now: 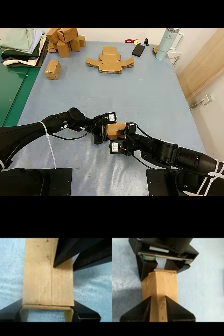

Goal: Fold the box.

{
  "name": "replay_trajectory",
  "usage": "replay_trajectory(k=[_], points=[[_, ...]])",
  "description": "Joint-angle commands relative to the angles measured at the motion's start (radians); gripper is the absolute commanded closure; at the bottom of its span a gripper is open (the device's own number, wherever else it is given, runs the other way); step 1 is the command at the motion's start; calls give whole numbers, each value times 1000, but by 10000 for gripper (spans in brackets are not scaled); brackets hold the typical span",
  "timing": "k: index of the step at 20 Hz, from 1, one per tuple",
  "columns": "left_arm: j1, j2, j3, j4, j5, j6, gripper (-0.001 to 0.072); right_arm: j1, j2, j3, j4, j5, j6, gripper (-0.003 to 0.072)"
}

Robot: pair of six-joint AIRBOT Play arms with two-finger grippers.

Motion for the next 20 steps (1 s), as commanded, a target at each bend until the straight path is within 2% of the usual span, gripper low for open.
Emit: replay_trajectory(k=[1, 16, 18, 20], points=[[1, 0, 1, 0, 0, 0, 246, 0, 11, 1, -2, 0, 0, 426], [1, 0, 1, 0, 1, 0, 246, 1, 74, 24, -2, -23, 0, 427], [1, 0, 1, 0, 0, 0, 246, 1, 75, 24, -2, -25, 0, 542], [1, 0, 1, 0, 0, 0, 246, 0, 75, 24, -2, -27, 0, 545]])
